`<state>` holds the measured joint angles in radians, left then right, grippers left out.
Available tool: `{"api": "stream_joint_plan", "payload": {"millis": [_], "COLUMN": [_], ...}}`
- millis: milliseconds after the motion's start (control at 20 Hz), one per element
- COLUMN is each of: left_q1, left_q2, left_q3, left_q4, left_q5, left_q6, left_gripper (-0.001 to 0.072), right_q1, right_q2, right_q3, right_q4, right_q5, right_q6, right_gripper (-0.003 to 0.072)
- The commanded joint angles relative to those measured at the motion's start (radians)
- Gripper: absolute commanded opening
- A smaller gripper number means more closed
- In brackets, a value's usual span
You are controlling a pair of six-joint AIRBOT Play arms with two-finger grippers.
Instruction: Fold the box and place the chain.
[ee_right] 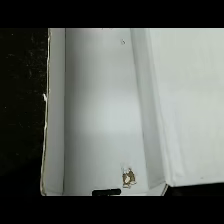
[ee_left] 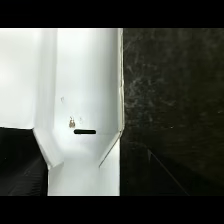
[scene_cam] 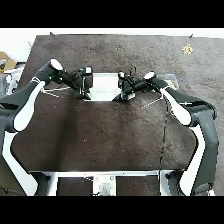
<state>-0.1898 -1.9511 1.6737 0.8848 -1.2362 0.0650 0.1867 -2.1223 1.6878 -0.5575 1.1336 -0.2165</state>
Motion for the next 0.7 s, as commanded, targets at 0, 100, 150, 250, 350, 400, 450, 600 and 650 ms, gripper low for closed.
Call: {"api": "stream_joint_plan", "payload": {"millis": [0,100,150,250,350,400,450,600,650], "left_q1": [-0.038,-0.040,-0.040,-0.040,-0.040,-0.040,-0.040,-0.040,-0.040], "left_q2": [0.000,0.000,0.000,0.000,0.000,0.000,0.000,0.000,0.000], "left_q3": [-0.046,-0.046,-0.046,-0.046,-0.046,-0.046,-0.046,-0.046,-0.046], "left_q4": [0.055,0.043,0.044,0.044,0.044,0.044,0.044,0.044,0.045], "left_q5": [0.111,0.121,0.122,0.127,0.129,0.129,0.129,0.129,0.129], "left_q6": [0.021,0.021,0.021,0.021,0.021,0.021,0.021,0.021,0.021], "left_gripper": [0.0686,0.0686,0.0686,0.0686,0.0624,0.0585,0.0585,0.0583,0.0542], "right_q1": [0.001,0.001,0.001,0.001,0.001,0.001,0.001,0.001,0.001], "right_q2": [0.000,0.000,0.000,0.000,0.000,0.000,0.000,0.000,0.000], "right_q3": [0.000,0.000,0.000,0.000,0.000,0.000,0.000,0.000,0.000], "right_q4": [0.001,0.000,0.000,0.000,0.000,0.000,0.000,0.000,0.000], "right_q5": [0.000,0.000,0.000,0.000,0.000,0.000,0.000,0.000,0.000], "right_q6": [0.000,0.000,0.000,0.000,0.000,0.000,0.000,0.000,0.000], "right_gripper": [0.0438,0.0438,0.0438,0.0438,0.0438,0.0438,0.0438,0.0438,0.0438]}}
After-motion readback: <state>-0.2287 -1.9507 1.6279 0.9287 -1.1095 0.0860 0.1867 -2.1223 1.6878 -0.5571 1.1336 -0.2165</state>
